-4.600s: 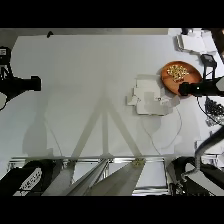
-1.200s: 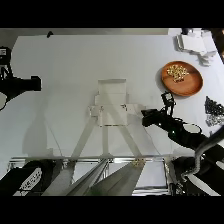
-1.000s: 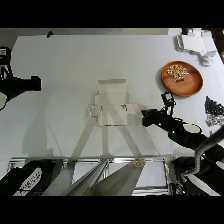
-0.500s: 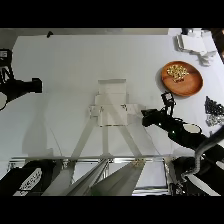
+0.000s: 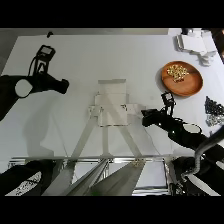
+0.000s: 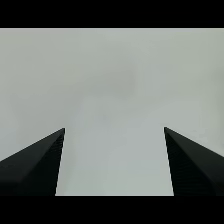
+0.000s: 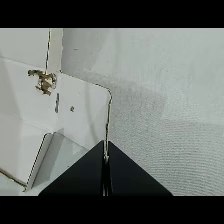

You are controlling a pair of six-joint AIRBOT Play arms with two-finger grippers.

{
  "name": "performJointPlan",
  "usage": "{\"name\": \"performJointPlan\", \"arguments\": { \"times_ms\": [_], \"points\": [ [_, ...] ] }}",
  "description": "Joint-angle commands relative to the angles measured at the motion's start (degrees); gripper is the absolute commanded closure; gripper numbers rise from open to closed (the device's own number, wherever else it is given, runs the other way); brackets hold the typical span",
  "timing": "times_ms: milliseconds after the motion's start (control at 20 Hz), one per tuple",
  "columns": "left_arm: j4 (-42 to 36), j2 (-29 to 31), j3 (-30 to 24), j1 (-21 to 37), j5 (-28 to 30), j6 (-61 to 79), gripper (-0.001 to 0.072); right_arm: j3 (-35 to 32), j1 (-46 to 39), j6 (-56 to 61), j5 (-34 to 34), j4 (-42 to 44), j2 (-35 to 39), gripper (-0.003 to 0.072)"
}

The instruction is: Fold the box and place the chain.

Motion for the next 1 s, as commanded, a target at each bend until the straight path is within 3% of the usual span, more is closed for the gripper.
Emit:
{"name": "performJointPlan", "arguments": {
  "times_ms": [0, 100, 250, 500, 600, 950],
  "points": [
    [-21.6, -10.2, 11.0, -0.5, -12.1, 17.2, 0.0019, 0.0, 0.1, 0.0, 0.0, 0.0, 0.0, 0.0674],
    [-32.3, -17.2, 16.4, 2.3, -21.4, 25.4, 0.0019, 0.0, 0.1, 0.0, 0.0, 0.0, 0.0, 0.0674],
    [-38.0, -26.9, 21.5, 6.1, -23.6, 21.4, 0.0017, 0.0, 0.1, 0.0, 0.0, 0.0, 0.0, 0.0674],
    [-60.1, -38.8, 22.3, 8.3, -35.6, 39.3, 0.0017, 0.0, 0.1, 0.0, 0.0, 0.0, 0.0, 0.0674],
    [-61.6, -41.1, 22.3, 7.3, -37.4, 45.0, 0.0017, 0.0, 0.1, 0.0, 0.0, 0.0, 0.0, 0.0674],
    [-53.9, -41.7, 22.3, 1.0, -30.0, 52.8, 0.0018, 0.0, 0.1, 0.0, 0.0, 0.0, 0.0, 0.0674]
  ]
}}
